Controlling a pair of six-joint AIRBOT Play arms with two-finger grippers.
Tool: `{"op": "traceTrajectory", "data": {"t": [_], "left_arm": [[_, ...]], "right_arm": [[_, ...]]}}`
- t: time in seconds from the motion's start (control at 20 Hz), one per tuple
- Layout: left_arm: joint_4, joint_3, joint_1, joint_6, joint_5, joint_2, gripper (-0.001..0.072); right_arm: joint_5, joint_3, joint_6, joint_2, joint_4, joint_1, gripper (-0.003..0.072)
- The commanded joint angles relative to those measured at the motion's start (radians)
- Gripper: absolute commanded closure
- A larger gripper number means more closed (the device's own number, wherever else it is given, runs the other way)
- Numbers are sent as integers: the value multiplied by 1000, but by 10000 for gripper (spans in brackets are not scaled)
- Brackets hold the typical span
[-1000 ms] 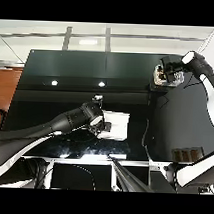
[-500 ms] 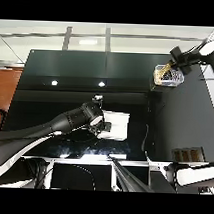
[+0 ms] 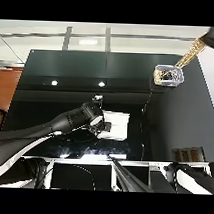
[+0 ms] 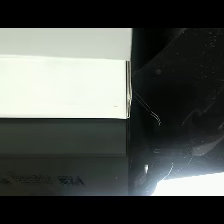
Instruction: Fold the box and place the chain.
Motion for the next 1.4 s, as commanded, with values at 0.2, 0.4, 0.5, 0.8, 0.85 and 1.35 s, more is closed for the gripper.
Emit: {"op": "traceTrajectory", "data": {"t": [0.2, 0.4, 0.5, 0.8, 0.85, 1.35], "left_arm": [[0, 0, 0, 0, 0, 0, 680], [0, 0, 0, 0, 0, 0, 680], [0, 0, 0, 0, 0, 0, 680], [0, 0, 0, 0, 0, 0, 680], [0, 0, 0, 0, 0, 0, 680], [-1, 0, 0, 0, 0, 0, 680]], "right_arm": [[239, -61, -139, 283, 0, 94, 680], [336, -130, -151, 351, -2, 193, 680], [381, -209, -162, 372, 12, 246, 680], [342, -473, -183, 376, 222, 363, 680], [317, -514, -189, 376, 267, 372, 680], [65, -764, -201, 345, 421, 542, 680]]}}
